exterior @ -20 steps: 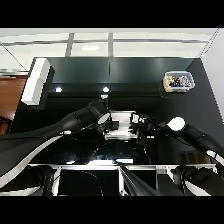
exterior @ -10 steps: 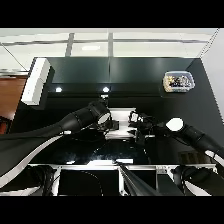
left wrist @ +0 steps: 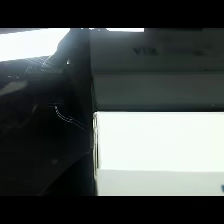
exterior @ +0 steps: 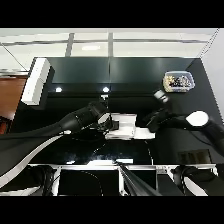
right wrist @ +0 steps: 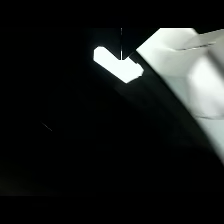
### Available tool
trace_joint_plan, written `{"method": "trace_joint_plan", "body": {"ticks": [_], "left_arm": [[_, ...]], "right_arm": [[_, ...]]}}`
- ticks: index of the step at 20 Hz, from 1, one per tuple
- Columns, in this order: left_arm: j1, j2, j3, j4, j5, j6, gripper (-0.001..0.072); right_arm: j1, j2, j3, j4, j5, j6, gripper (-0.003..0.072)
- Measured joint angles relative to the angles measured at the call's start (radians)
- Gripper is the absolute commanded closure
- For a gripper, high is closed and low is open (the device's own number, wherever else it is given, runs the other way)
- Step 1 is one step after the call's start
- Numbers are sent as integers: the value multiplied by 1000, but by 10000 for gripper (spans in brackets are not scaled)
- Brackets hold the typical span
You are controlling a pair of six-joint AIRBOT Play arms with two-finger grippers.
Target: Fold the box and place the chain.
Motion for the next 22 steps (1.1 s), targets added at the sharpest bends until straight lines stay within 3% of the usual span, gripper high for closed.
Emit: {"method": "trace_joint_plan", "body": {"ticks": [3,7,16,17,19,20,22], "left_arm": [[1,0,0,0,-1,0,682],[1,0,0,0,-2,0,683],[1,0,0,0,-4,0,683],[1,0,0,0,-4,0,683],[1,0,0,0,-4,0,683],[1,0,0,0,-4,0,683],[1,0,0,-1,-3,0,683]], "right_arm": [[-205,23,-39,-84,40,332,676],[-271,-17,-136,-50,98,521,676],[-169,-257,-142,335,196,299,673],[-166,-267,-126,352,224,275,603],[-162,-279,-82,371,293,238,218],[-161,-283,-61,371,327,226,174],[-157,-288,-30,370,377,214,175]]}}
